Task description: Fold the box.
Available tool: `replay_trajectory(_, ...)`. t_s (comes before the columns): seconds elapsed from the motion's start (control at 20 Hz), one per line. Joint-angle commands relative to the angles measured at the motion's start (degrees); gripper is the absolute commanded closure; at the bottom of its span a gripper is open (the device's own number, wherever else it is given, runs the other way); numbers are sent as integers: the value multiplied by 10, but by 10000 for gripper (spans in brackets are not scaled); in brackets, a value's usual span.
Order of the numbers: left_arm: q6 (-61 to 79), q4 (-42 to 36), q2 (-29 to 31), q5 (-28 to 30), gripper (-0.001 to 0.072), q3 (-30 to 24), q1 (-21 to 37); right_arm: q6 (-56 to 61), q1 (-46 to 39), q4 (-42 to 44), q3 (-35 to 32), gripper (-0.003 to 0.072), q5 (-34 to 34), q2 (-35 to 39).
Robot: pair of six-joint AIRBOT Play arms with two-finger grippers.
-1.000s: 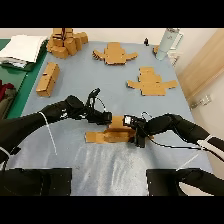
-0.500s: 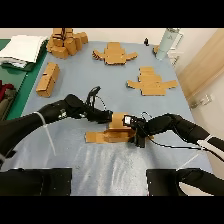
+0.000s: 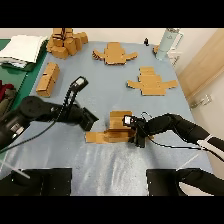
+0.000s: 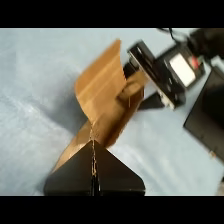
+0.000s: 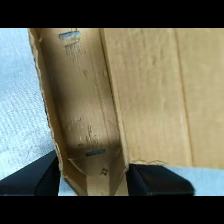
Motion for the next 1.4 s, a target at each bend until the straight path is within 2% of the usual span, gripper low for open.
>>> replay_trajectory(0.0, 194, 13, 55, -11, 700, -56, 5, 0, 0, 0, 0, 172, 0, 0)
replay_trajectory(0.05, 260, -3, 56, 11, 698, -70, 2, 0, 0, 0, 0, 172, 0, 0)
replay_trajectory(0.1, 332, -56, 52, 29, 694, -89, 11, 0, 0, 0, 0, 172, 0, 0)
replay_trajectory(0.15, 412, -119, 43, 38, 520, -108, 20, 0, 0, 0, 0, 172, 0, 0)
replay_trajectory(0.2, 498, -183, 27, 41, 65, -125, 23, 0, 0, 0, 0, 172, 0, 0)
replay_trajectory(0.25, 570, -236, 3, 44, 30, -139, 20, 0, 0, -2, 0, 172, 0, 0)
replay_trajectory(0.35, 624, -256, -43, 54, 30, -146, 0, 0, 0, -2, 0, 172, 0, 0)
replay_trajectory(0.55, 642, -256, -119, 122, 30, -143, -43, 0, 0, -2, 0, 172, 0, 0)
replay_trajectory(0.8, 653, -257, -170, 130, 32, -117, -68, 0, 0, -2, 0, 172, 0, 0)
replay_trajectory(0.85, 650, -257, -181, 130, 59, -109, -72, 0, 0, -2, 0, 172, 0, 0)
replay_trajectory(0.9, 645, -256, -193, 131, 186, -100, -75, 0, 0, -2, 0, 172, 0, 0)
replay_trajectory(0.95, 638, -256, -201, 132, 262, -93, -77, 0, 0, -2, 0, 172, 0, 0)
replay_trajectory(1.05, 636, -256, -208, 139, 262, -86, -79, 0, 0, -2, 0, 172, 0, 0)
replay_trajectory(1.1, 636, -256, -208, 142, 413, -86, -79, 0, 0, -2, 0, 172, 0, 0)
replay_trajectory(1.15, 636, -256, -208, 143, 484, -86, -79, 0, 0, -2, 0, 172, 0, 0)
replay_trajectory(1.35, 636, -257, -212, 140, 485, -85, -79, 0, 0, -2, 0, 172, 0, 0)
